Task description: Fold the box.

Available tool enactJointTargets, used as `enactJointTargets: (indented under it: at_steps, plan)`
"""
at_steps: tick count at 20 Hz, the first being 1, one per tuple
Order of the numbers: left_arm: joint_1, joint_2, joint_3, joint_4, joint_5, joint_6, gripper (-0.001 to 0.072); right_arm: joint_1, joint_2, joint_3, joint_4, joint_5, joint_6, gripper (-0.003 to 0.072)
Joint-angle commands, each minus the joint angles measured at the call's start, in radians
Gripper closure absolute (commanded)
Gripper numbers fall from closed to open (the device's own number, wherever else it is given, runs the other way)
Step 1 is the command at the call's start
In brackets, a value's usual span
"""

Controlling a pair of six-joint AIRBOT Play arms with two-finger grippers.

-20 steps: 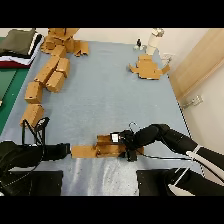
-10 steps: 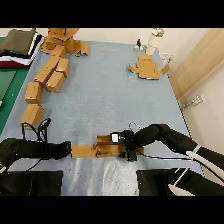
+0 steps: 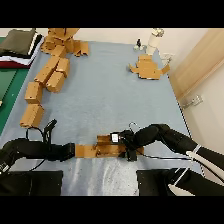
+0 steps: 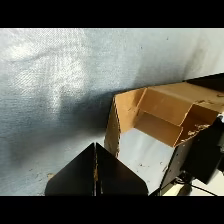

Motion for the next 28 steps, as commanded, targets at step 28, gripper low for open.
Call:
enactJointTargets:
  at_steps: [28]
  plan:
    - [-0.286, -0.199, 0.145, -0.179, -0.275, 0.113, 0.0697, 0.0, 0.0, 0.0, 0.0, 0.0, 0.0, 0.0188]
